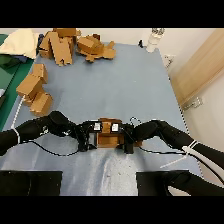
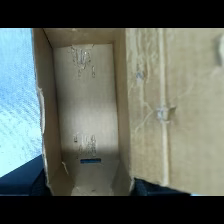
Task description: Fold the box.
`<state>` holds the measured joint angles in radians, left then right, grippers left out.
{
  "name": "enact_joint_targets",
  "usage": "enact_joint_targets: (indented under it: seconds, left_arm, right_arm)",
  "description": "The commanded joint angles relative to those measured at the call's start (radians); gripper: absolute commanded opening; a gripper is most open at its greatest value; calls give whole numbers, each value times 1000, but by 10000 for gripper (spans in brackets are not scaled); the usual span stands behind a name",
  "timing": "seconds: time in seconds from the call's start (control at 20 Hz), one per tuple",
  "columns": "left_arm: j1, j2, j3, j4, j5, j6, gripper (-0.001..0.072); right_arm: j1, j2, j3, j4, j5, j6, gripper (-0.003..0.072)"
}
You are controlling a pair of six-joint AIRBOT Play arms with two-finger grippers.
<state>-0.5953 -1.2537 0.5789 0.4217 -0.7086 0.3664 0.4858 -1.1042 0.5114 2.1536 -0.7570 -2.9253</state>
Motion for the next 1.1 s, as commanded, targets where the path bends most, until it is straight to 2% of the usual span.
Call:
enact_joint_targets:
  seconds: [0.0, 0.15, 1.05]
  left_arm:
    - [-33, -1, 0, -14, 16, 1, 697]
    - [-54, -1, 0, -14, 53, 1, 697]
    - [-53, -1, -1, 35, 74, -87, 695]
  right_arm:
    - [0, 0, 0, 0, 1, 0, 509]
    - [0, 0, 0, 0, 1, 0, 509]
    - [0, 0, 0, 0, 2, 0, 509]
